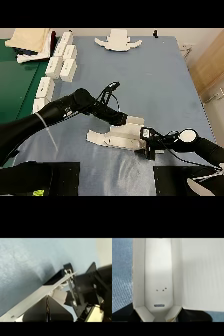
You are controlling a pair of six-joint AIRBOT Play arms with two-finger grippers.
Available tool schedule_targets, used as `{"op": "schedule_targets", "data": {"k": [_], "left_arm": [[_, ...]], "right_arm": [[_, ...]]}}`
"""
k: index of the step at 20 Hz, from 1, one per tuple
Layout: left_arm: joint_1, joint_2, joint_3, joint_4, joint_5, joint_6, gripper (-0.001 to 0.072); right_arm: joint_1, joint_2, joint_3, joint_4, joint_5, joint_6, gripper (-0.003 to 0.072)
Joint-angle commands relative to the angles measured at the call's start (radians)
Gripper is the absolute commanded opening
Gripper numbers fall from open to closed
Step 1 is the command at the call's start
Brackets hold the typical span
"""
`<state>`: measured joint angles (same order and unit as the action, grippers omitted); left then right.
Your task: Fold the box.
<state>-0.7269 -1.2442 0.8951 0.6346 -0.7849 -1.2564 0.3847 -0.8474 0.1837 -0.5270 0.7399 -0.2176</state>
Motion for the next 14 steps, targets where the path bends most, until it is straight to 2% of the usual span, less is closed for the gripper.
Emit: {"op": "schedule_targets", "data": {"k": [1, 7, 14], "left_arm": [[0.042, -0.092, 0.018, -0.015, -0.040, -0.070, 0.0014], [0.045, -0.198, 0.018, -0.014, -0.106, -0.095, 0.0014], [0.044, -0.219, 0.018, -0.016, -0.090, -0.095, 0.0014]], "right_arm": [[-0.001, 0.000, 0.000, 0.000, 0.003, -0.001, 0.0595], [0.000, 0.000, 0.000, 0.000, 0.003, 0.000, 0.0595], [0.000, 0.000, 0.000, 0.000, 0.003, 0.000, 0.0595]]}}
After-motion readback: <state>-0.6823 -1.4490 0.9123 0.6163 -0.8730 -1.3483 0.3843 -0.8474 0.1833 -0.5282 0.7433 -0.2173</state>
